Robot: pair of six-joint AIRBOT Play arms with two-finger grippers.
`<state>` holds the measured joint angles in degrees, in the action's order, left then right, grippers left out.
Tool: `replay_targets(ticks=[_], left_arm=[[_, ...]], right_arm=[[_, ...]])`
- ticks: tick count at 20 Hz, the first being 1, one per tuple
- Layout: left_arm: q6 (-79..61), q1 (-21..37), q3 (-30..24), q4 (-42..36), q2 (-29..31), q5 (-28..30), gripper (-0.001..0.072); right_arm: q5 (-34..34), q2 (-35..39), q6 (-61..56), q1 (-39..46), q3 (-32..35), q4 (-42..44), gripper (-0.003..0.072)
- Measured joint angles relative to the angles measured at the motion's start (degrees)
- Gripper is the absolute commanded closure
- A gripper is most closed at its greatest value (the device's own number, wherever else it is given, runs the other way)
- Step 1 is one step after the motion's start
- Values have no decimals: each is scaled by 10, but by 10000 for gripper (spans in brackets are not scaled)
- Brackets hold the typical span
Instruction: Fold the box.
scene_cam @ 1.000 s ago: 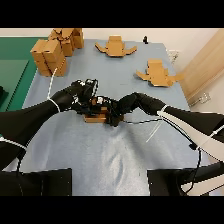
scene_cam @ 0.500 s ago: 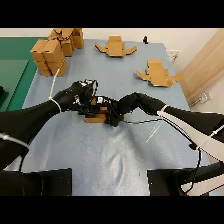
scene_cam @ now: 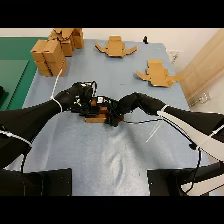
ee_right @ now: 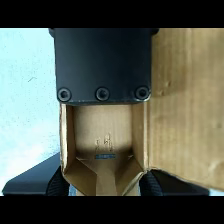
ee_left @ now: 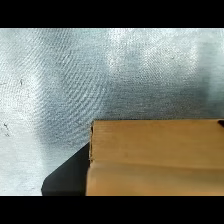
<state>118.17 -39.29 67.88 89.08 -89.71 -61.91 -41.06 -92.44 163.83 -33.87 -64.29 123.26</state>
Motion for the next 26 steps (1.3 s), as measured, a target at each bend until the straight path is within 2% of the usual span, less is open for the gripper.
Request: replay_targets(ticks=[5, 14, 20, 21, 22, 23, 26], left_arm=[[-3, -1, 1, -4, -1, -7, 695], [24, -19, 16, 53, -8, -31, 689], [13, -19, 18, 62, -6, -38, 686], [8, -17, 18, 62, -3, -39, 515], [-2, -16, 18, 64, 1, -44, 299], [-3, -15, 18, 58, 7, -40, 273], [-11, -7, 18, 52, 23, -27, 272]], right_arm=[[0, 0, 1, 0, 0, 0, 342], [-1, 0, 2, 0, 0, 0, 342], [-2, 0, 2, 0, 0, 0, 342], [-4, 0, 2, 0, 0, 0, 342], [-5, 0, 4, 0, 0, 0, 342], [-6, 0, 4, -1, 0, 0, 342], [-8, 0, 4, 0, 0, 0, 342]])
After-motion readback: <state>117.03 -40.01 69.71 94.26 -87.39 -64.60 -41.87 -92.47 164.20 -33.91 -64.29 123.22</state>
